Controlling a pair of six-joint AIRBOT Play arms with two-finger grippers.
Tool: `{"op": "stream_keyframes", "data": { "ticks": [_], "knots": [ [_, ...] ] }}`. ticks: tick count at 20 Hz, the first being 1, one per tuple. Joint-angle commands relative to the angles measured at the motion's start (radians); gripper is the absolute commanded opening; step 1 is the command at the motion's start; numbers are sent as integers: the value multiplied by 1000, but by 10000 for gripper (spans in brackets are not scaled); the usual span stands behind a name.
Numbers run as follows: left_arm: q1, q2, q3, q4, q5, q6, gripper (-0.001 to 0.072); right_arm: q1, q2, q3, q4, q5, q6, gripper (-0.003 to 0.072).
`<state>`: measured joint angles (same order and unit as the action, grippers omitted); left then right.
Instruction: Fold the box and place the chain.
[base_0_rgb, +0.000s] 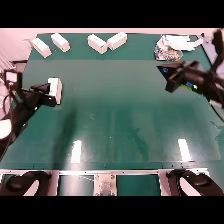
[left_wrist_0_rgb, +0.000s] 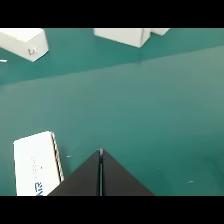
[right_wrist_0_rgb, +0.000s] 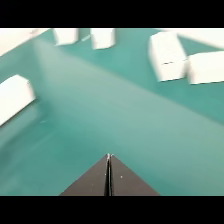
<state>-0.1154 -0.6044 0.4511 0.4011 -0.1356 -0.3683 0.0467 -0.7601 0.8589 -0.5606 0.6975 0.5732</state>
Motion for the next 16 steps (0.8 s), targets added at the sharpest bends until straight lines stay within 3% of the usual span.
{"op": "stream_keyframes", "data": {
  "ticks": [1,4,7,11,16],
  "knots": [
    [0,170,-103,0,4,-5,13,0,216,-235,-17,-267,2,6],
    [0,248,-229,6,55,3,13,0,351,-434,-18,-384,-9,6],
    [0,250,-328,6,153,3,13,0,418,-558,-18,-423,-9,6],
    [0,250,-386,7,175,3,15,0,428,-644,-17,-426,-8,7],
    [0,250,-401,6,174,1,21,0,428,-659,-17,-425,-8,8]
  ]
}}
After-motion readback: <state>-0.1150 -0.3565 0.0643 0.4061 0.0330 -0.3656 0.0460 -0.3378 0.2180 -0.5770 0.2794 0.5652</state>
